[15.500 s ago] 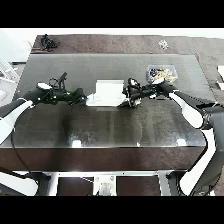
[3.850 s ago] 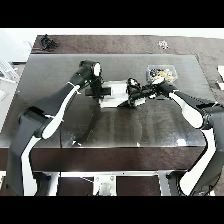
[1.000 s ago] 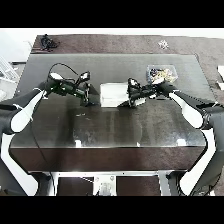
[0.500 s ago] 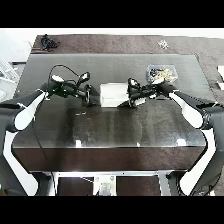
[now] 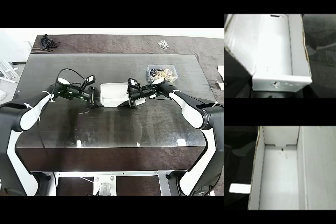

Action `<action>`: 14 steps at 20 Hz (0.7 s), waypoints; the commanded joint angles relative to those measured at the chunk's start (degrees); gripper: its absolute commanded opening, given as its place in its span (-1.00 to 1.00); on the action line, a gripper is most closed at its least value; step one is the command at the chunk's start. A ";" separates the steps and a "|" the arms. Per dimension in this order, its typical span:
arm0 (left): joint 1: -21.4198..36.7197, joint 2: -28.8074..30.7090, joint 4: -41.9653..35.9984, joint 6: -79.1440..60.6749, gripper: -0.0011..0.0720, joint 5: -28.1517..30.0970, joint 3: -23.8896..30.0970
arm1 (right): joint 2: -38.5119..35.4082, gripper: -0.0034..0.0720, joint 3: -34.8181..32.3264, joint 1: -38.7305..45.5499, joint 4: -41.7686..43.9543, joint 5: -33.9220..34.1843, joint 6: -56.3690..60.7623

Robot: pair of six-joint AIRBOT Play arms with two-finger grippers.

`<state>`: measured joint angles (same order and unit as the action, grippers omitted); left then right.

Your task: Fold the box and place the chain.

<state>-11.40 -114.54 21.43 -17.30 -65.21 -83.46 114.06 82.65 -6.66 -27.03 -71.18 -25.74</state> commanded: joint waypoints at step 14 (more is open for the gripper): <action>-0.31 -1.68 -6.45 -9.75 1.00 4.15 -0.02 | 0.00 0.63 0.02 -0.04 0.00 -0.02 0.00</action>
<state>-11.77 -115.98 15.90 -25.67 -61.60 -83.44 114.06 82.67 -6.63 -26.92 -70.81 -25.69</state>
